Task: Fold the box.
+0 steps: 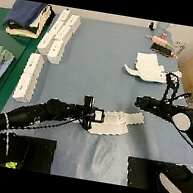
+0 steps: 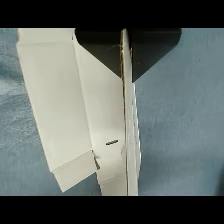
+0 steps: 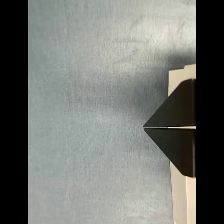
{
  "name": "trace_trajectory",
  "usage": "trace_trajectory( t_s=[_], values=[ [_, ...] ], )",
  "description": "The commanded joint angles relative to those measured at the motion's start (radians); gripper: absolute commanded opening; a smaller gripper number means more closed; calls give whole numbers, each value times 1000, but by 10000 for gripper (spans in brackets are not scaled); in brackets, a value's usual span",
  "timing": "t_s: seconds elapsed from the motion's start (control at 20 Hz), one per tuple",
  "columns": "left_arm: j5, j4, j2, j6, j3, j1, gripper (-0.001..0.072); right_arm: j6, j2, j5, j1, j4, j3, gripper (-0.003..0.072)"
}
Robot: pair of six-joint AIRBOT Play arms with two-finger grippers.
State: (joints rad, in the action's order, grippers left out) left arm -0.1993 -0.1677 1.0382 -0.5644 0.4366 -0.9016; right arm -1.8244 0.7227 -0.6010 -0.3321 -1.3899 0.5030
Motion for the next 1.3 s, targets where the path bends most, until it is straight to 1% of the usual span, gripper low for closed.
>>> trace_trajectory(
  t_s=[0.0,0.15,0.2,0.25,0.4,0.45,0.6,0.85,1.15,1.25],
  values=[
    [9,35,-2,11,-16,-15,13,0,-1,0,0,4,1,3],
    [11,35,-39,47,3,6,14,0,-1,0,0,5,1,3],
    [-7,33,-51,87,19,22,14,0,-1,0,0,4,1,3],
    [-46,33,-58,100,33,42,14,0,-1,0,0,5,1,3],
    [-213,29,-59,143,59,113,14,0,-1,0,0,7,1,2],
    [-232,22,-59,146,59,126,14,0,-1,0,0,7,1,2],
    [-235,10,-59,146,59,130,15,0,-1,0,0,7,0,3],
    [-324,10,-4,146,59,130,15,0,-1,0,0,10,0,3],
    [-327,10,3,145,59,130,15,0,-1,0,0,11,0,3],
    [-322,-15,3,146,71,134,15,0,-1,0,0,11,1,3]
  ],
)
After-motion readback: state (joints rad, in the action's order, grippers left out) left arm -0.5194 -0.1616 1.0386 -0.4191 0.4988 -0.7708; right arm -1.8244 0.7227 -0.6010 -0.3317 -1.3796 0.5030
